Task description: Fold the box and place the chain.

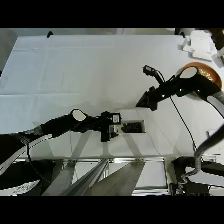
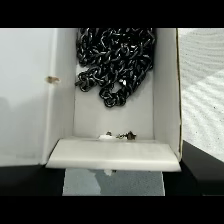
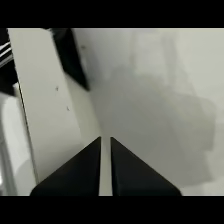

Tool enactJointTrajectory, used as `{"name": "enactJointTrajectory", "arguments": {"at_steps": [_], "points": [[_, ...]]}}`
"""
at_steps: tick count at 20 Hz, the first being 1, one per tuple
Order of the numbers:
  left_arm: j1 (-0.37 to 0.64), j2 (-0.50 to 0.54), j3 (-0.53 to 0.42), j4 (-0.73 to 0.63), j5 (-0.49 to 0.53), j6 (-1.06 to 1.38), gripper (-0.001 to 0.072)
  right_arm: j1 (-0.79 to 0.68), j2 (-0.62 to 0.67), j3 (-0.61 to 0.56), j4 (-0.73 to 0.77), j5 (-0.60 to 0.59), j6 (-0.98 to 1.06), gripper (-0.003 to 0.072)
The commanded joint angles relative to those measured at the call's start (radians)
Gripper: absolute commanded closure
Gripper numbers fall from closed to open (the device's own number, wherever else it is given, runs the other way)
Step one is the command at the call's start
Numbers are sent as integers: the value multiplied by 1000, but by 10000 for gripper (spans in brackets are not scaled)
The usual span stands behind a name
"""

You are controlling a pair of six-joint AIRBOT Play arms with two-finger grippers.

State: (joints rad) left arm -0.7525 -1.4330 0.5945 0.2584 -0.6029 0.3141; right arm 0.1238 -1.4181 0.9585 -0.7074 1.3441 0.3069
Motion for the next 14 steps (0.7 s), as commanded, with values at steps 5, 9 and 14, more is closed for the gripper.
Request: {"name": "enactJointTrajectory", "arguments": {"at_steps": [5, 9, 14], "points": [[1, 1, 0, 0, 0, 0, 394, 81, 95, -96, -1, 27, -56, 381], [1, 1, 0, 0, 0, 0, 394, 81, 212, -158, -3, 19, -82, 342], [1, 1, 0, 0, 0, 0, 394, 81, 283, -221, -49, -20, -88, 266]]}}
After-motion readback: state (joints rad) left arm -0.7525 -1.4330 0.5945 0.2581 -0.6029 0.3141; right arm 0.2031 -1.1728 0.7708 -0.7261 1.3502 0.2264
